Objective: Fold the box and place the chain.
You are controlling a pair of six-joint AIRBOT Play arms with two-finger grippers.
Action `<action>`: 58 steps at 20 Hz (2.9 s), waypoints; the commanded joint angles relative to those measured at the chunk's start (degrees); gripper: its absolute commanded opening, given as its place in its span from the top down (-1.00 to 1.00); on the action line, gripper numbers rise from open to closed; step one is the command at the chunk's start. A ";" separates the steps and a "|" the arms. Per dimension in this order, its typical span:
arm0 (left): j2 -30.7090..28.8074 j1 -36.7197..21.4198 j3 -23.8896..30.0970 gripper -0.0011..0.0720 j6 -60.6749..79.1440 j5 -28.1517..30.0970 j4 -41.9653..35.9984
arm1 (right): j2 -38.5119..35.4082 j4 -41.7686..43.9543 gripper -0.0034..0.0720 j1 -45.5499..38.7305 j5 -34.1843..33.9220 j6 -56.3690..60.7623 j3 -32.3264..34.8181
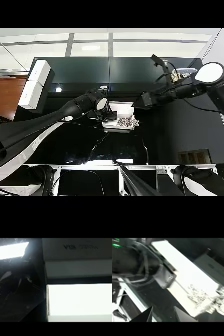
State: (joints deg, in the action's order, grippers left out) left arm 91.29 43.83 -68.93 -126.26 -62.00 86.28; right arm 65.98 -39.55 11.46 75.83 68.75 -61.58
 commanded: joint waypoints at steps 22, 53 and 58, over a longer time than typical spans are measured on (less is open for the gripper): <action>0.04 -0.04 -0.04 0.88 0.00 0.00 0.00 | 2.19 -5.86 -0.99 7.91 -40.24 -59.43 28.94; 0.04 -0.04 -0.04 0.88 0.00 0.04 0.00 | -7.19 15.06 0.86 -2.43 -9.35 -27.39 8.59; 0.04 -0.04 -0.04 0.88 0.00 0.04 0.00 | -2.40 12.13 0.83 4.70 -16.94 -27.06 13.66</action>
State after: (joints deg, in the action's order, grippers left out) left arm 91.29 43.83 -68.93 -126.26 -61.98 86.26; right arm 61.39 -27.51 12.80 63.26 41.15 -49.98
